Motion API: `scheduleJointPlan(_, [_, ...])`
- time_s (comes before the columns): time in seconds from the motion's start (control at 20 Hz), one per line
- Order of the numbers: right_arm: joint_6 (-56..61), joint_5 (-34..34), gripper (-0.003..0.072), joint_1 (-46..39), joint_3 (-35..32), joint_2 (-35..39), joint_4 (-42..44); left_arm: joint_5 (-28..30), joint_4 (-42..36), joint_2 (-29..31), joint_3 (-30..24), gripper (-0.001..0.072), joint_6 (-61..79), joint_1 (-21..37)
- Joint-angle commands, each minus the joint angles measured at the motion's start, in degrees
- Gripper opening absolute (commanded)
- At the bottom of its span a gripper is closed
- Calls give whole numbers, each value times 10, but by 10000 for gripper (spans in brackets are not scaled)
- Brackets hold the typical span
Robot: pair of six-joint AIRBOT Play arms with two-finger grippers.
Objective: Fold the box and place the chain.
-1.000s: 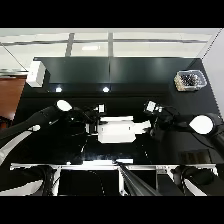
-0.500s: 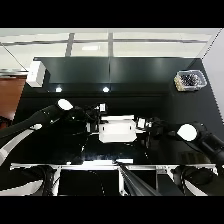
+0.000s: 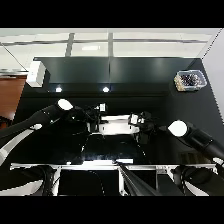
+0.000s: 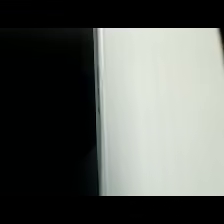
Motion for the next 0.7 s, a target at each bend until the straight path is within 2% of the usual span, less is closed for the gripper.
scheduleJointPlan(0.0, [-7,26,708,-23,23,0,-14,-15,0,0,0,27,0,0])
scheduleJointPlan(0.3, [-26,11,707,-28,23,-16,-1,-16,0,0,0,28,0,0])
scheduleJointPlan(0.45, [-87,21,707,-28,22,-32,77,-15,0,0,0,27,0,0])
scheduleJointPlan(0.65, [-161,44,707,-28,19,-60,107,-15,0,0,0,27,0,0])
